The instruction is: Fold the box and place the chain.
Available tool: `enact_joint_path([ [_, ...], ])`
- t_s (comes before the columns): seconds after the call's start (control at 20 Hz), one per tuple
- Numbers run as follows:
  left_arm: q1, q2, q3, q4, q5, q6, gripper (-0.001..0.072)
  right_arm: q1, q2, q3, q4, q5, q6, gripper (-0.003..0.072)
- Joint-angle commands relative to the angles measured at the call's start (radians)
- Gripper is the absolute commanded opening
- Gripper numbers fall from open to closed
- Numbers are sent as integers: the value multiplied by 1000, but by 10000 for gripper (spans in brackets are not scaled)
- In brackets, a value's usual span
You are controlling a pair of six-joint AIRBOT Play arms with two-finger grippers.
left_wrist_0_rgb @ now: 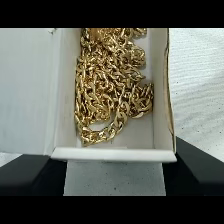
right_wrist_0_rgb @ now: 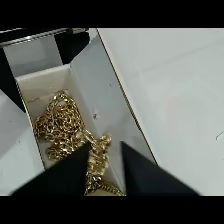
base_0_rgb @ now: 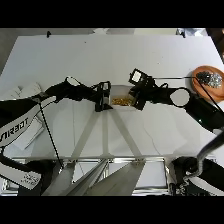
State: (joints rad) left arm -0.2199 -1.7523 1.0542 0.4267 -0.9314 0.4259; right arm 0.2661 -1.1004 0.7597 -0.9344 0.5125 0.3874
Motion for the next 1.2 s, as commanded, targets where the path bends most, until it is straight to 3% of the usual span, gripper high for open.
enact_joint_path([
  [0.0, 0, 0, 0, 0, 0, 0, 17, 12, 5, 1, -48, 18, -2, 322],
  [0.25, 0, 0, 0, 0, 0, 0, 17, -109, 29, 0, -141, 146, -11, 319],
  [0.4, 0, 0, 0, 0, 0, 0, 17, -234, 24, -13, -141, 240, -208, 320],
  [0.6, 0, 0, 0, 0, 0, 0, 17, -313, -72, -15, -106, 249, -417, 323],
  [0.9, 0, 0, 0, 0, 0, 0, 17, -269, -278, -14, 15, 119, -528, 348],
  [1.15, 0, 0, 0, 0, 0, 0, 17, -246, -328, -14, 131, -31, -528, 331],
])
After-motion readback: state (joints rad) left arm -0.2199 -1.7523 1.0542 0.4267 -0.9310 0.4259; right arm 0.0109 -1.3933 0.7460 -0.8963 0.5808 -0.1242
